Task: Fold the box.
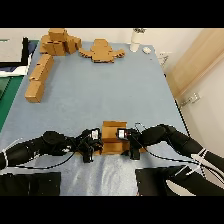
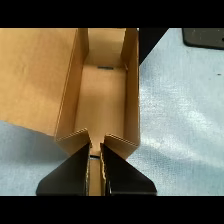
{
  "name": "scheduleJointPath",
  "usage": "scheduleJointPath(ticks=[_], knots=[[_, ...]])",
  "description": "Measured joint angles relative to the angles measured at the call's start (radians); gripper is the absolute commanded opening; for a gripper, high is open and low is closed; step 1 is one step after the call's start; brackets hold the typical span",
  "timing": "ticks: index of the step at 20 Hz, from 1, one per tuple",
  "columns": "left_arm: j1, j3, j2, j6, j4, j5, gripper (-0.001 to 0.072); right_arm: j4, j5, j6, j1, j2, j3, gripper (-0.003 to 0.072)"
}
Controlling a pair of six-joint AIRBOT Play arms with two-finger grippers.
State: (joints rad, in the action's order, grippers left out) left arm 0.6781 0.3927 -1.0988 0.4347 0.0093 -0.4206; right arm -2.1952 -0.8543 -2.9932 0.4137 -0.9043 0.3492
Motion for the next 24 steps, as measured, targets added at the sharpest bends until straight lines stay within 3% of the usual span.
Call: scheduleJointPath(ticks=[12,13,15,16,17,24], knots=[[0.001,0.024,-0.028,0.019,-0.017,-0.027,0.0131,0.000,0.000,0.000,0.000,0.000,0.000,0.0600],[0.001,0.025,-0.028,0.021,-0.017,-0.029,0.0253,0.000,0.000,0.000,0.000,0.000,0.000,0.0600],[0.001,0.025,-0.028,0.023,-0.019,-0.034,0.0580,0.000,0.000,0.000,0.000,0.000,0.000,0.0600],[0.001,0.025,-0.029,0.023,-0.019,-0.033,0.0673,0.000,0.000,0.000,0.000,0.000,0.000,0.0600],[0.001,0.025,-0.029,0.024,-0.018,-0.035,0.0700,0.000,0.000,-0.001,0.000,0.000,0.000,0.0600],[0.001,0.025,-0.029,0.026,-0.018,-0.045,0.0701,0.000,0.000,-0.001,0.000,0.000,0.000,0.0600]])
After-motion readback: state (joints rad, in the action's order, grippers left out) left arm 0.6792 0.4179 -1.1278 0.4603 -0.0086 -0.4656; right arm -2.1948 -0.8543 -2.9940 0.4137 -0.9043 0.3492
